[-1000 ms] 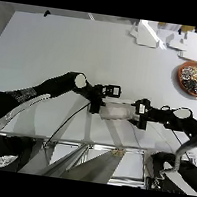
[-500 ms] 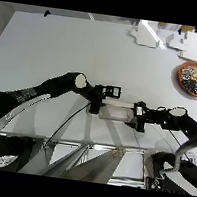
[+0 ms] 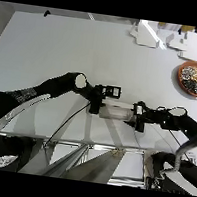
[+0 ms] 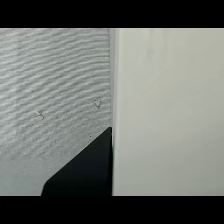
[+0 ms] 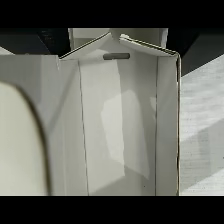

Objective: Fold the box and place the chain.

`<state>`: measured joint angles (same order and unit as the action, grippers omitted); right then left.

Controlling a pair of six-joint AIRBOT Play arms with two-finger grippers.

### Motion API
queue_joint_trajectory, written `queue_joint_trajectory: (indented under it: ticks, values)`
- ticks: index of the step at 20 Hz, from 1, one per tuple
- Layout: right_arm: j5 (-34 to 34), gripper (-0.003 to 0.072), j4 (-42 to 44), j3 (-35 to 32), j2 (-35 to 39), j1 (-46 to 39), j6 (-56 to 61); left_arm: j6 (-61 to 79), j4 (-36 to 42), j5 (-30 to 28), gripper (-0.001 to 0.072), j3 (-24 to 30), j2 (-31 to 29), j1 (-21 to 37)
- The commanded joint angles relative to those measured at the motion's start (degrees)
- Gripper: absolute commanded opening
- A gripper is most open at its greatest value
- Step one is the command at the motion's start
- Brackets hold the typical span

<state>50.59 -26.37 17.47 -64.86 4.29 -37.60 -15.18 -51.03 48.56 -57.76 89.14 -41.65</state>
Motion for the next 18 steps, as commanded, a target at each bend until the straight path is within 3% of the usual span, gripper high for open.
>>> queue_joint_trajectory:
  ticks: [1, 3, 18]
  values:
    - [-1.2, 0.0507, 0.26, 0.0, -0.02, 0.04, 0.02, -0.04, 0.02, -0.11, 0.001, 0.0, -0.04, 0.0]
    - [-1.81, 0.0444, -0.83, 0.0, -0.04, 0.04, 0.02, -0.04, 0.02, -0.11, 0.001, 0.0, -0.04, 0.0]
    - [-1.97, 0.0428, -0.74, 0.0, -1.81, 0.04, -0.63, -0.04, 0.02, -0.11, 0.001, 0.0, -0.04, 0.0]
